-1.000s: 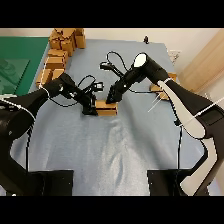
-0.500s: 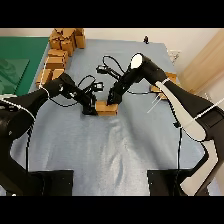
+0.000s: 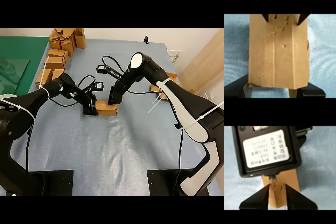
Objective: Fold the box.
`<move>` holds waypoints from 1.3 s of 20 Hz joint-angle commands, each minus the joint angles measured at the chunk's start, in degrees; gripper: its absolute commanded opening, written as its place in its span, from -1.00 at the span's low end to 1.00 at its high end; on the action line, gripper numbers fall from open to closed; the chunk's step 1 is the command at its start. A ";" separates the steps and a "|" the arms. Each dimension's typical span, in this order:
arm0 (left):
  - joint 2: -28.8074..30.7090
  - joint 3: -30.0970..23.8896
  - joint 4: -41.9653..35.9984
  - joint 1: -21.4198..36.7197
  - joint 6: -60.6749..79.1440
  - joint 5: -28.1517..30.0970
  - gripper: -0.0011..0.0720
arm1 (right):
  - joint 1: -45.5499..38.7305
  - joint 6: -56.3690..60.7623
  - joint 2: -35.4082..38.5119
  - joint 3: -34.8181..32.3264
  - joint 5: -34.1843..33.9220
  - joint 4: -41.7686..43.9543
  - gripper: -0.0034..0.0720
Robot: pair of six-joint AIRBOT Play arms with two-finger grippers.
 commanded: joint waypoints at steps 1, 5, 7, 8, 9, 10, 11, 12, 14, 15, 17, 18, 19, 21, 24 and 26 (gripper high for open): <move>-0.02 -0.02 0.02 -0.04 -0.04 0.61 -0.43 | 0.72 0.74 0.04 -0.02 -4.02 -3.96 -0.13; -0.02 -0.02 0.00 -0.04 -0.04 0.92 -0.43 | 1.53 1.05 0.07 -0.02 -3.43 -2.43 -0.18; -0.02 -0.02 0.02 0.00 -0.04 0.81 -0.43 | 1.05 0.50 0.07 -0.11 -2.49 1.31 -0.18; -0.02 -0.02 0.02 0.00 -0.04 0.83 -0.43 | 0.59 -0.11 0.11 -0.50 -2.67 2.12 -0.18; -0.02 -0.02 0.02 0.00 -0.04 0.83 -0.43 | 0.09 -0.09 0.11 -1.05 -2.99 2.27 -0.18; -0.02 -0.02 0.02 0.00 -0.04 0.83 -0.43 | -0.33 -0.11 0.13 -1.68 -3.10 2.51 -0.18; -0.02 -0.02 0.02 0.00 -0.04 0.85 -0.43 | -0.74 -0.37 0.22 -2.43 -3.10 3.48 -0.18; -0.02 -0.02 0.02 0.00 -0.04 0.90 -0.43 | -1.14 -1.53 0.42 -3.10 -3.02 5.51 -0.18; -0.02 -0.02 0.02 0.00 -0.04 0.85 -0.43 | -2.05 -3.76 1.38 -5.11 -4.28 9.77 -0.20; -0.02 -0.02 0.02 0.00 -0.04 0.83 -0.43 | -2.38 -4.85 1.84 -6.19 -5.09 10.43 -0.20; -0.02 -0.02 0.02 0.00 -0.04 0.90 -0.43 | -2.86 -8.28 2.40 -8.20 -5.77 13.29 -0.21; -0.02 -0.02 0.02 0.00 -0.04 0.90 -0.43 | -3.32 -10.86 2.73 -9.60 -6.05 15.96 -0.31; -0.02 -0.02 0.02 0.00 -0.04 0.87 -0.43 | -3.78 -12.31 2.97 -10.84 -6.75 17.79 -0.32; -0.02 -0.02 0.02 0.00 -0.07 0.90 -0.43 | -4.24 -14.78 3.15 -12.55 -7.58 20.02 -0.31; -0.02 -0.02 0.02 0.00 -0.07 0.90 -0.43 | -4.42 -16.81 3.28 -13.46 -7.96 21.24 -0.33; -0.02 -0.02 0.02 0.02 -0.37 0.92 -0.43 | -5.77 -17.07 4.02 -14.93 -9.27 22.58 -0.48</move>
